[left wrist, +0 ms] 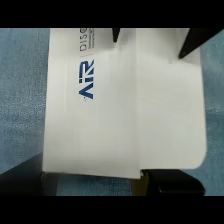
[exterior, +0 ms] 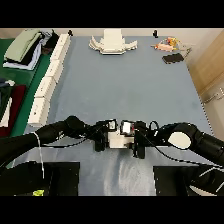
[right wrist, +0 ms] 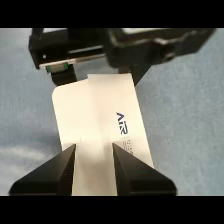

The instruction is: Fold the box.

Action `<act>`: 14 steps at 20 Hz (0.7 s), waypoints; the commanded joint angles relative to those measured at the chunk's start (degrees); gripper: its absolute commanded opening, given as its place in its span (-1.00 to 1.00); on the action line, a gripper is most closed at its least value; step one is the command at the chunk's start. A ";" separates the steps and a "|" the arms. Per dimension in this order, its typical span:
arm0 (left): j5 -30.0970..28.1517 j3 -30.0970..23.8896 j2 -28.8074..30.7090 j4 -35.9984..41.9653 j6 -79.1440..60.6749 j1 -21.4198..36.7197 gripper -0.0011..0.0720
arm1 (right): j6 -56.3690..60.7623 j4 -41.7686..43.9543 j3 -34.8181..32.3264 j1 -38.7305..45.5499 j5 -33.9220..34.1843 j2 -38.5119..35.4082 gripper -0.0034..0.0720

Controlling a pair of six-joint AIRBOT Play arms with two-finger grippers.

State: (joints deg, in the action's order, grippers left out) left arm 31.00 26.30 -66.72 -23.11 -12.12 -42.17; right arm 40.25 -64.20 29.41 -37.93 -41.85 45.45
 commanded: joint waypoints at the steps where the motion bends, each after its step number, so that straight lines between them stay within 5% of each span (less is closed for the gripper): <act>1: 0.00 0.07 0.04 -0.02 -0.02 0.02 0.03 | -3.67 -5.75 -0.09 -0.42 -0.52 1.20 0.35; 6: 0.00 0.07 0.04 -0.02 -0.04 0.02 0.03 | -10.80 -7.19 -0.07 -0.42 5.68 2.60 0.37; 14: 0.00 0.07 0.04 -0.02 -0.04 0.02 0.03 | -10.78 -7.78 -0.07 -0.76 5.75 -0.92 0.36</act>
